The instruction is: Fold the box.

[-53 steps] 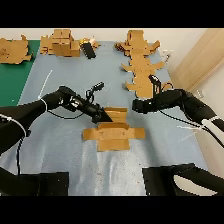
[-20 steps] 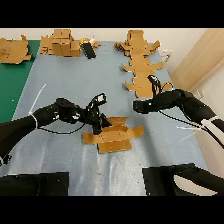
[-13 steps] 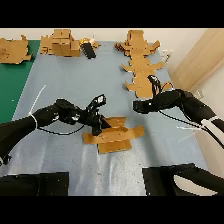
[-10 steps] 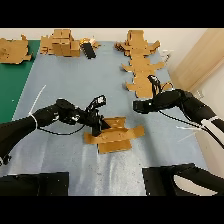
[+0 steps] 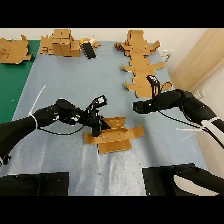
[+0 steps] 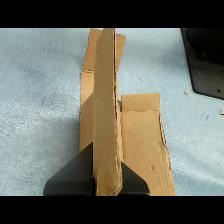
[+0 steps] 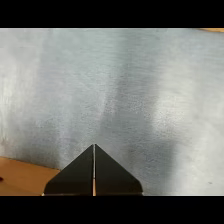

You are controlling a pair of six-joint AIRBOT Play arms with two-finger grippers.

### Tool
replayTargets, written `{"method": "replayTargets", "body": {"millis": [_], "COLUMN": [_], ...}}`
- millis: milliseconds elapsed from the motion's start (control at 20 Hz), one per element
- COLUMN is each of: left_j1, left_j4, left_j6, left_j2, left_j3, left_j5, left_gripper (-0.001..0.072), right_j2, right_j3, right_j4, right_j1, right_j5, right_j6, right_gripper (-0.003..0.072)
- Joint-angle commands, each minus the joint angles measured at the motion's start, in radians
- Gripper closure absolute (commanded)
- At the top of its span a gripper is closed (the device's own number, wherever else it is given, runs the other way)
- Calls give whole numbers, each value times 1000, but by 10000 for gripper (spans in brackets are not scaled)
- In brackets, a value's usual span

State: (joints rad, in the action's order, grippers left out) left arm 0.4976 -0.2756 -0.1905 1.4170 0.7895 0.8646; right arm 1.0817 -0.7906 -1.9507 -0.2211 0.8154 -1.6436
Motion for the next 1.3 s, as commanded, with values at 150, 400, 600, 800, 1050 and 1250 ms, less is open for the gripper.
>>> {"method": "replayTargets", "body": {"millis": [150,400,600,800,1050,1250], "left_j1": [0,0,0,0,0,0], "left_j4": [-2,-2,-2,-2,-2,-2], "left_j6": [0,0,0,0,0,0], "left_j2": [0,0,0,0,0,0], "left_j3": [0,0,0,0,0,0], "left_j5": [0,0,0,0,0,0], "left_gripper": [696,696,696,696,696,696], "right_j2": [-111,-314,-459,-486,-441,-341], "right_j3": [35,182,269,274,340,353], "right_j4": [235,312,270,136,222,360], "right_j1": [-156,-220,-334,-538,-755,-758], "right_j5": [-10,-3,76,122,143,24], "right_j6": [57,92,-23,-223,-347,-367], "right_gripper": [687,687,687,612,225,220]}}
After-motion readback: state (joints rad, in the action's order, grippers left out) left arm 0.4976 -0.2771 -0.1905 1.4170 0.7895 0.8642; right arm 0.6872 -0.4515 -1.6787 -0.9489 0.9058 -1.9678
